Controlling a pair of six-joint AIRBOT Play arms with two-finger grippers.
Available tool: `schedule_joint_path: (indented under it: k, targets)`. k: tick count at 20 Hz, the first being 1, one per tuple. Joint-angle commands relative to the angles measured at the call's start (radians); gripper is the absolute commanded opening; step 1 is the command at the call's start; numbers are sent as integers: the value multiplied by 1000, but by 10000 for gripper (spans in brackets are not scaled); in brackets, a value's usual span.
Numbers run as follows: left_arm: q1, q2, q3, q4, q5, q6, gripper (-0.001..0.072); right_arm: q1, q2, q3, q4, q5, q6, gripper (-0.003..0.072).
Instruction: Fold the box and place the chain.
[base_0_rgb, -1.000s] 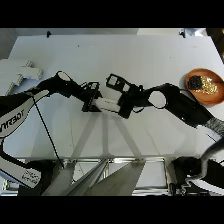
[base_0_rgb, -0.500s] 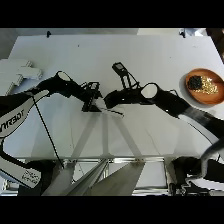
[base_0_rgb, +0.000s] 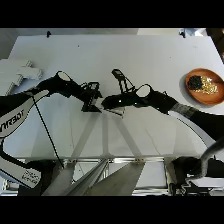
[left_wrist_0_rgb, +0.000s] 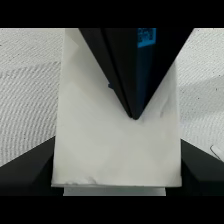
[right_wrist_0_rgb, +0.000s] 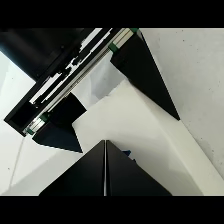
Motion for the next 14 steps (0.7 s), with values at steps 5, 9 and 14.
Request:
schedule_joint_path:
  k: [5,9,14]
  targets:
    - [1,0,0,-2,0,-2,394,1,21,-1,-119,-3,35,17]
    - [1,0,0,-2,0,-2,394,1,122,-1,-119,-101,-56,17]
    - [1,0,0,-2,0,-2,394,-17,248,-3,-148,-131,-60,16]
